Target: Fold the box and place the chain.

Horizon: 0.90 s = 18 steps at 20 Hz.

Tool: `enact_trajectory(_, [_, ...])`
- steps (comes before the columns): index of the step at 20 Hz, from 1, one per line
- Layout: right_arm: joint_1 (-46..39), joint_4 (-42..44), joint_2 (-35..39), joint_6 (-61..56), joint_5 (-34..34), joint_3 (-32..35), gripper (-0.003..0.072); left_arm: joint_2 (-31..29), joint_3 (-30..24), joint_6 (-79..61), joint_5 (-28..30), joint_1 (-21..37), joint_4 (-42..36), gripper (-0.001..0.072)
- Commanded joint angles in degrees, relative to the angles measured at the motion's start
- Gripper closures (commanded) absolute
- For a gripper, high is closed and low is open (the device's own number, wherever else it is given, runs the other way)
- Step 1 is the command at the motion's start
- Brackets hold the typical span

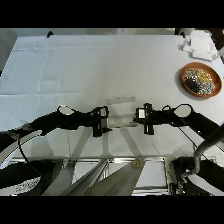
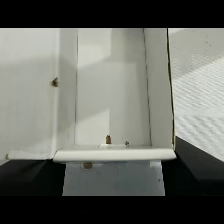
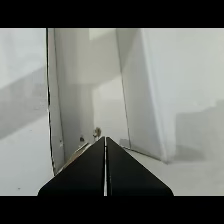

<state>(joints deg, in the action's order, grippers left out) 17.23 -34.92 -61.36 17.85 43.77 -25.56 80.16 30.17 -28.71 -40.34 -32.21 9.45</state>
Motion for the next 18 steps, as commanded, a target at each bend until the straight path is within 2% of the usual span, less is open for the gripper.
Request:
enact_trajectory(1, [-5.9,0.2,5.4,-7.2,7.1,0.0,0.0676,0.0,0.0,-0.2,-0.2,0.0,0.3,0.0437])
enact_trajectory(5, [-15.4,0.2,12.8,-31.8,11.1,0.0,0.0676,0.0,0.0,-0.2,-0.2,0.0,0.3,0.0437])
enact_trajectory(7, [-20.2,-1.5,13.8,-49.7,11.1,0.0,0.0676,0.0,0.0,-0.2,-0.2,0.0,0.3,0.0437])
enact_trajectory(10, [-25.8,-14.6,13.7,-70.9,12.0,0.0,0.0676,0.0,0.0,-0.2,-0.2,0.0,0.3,0.0437])
enact_trajectory(12, [-27.7,-24.9,13.0,-77.7,13.3,0.0,0.0676,0.0,0.0,-0.2,-0.2,0.0,0.3,0.0437])
enact_trajectory(13, [-27.7,-27.1,12.1,-79.6,13.2,0.0,0.0676,0.0,0.0,-0.2,-0.2,0.0,0.2,0.0437])
enact_trajectory(18, [-24.0,-23.5,2.9,-75.6,12.3,0.0,0.0676,0.0,0.0,-0.2,-0.2,0.0,0.2,0.0437])
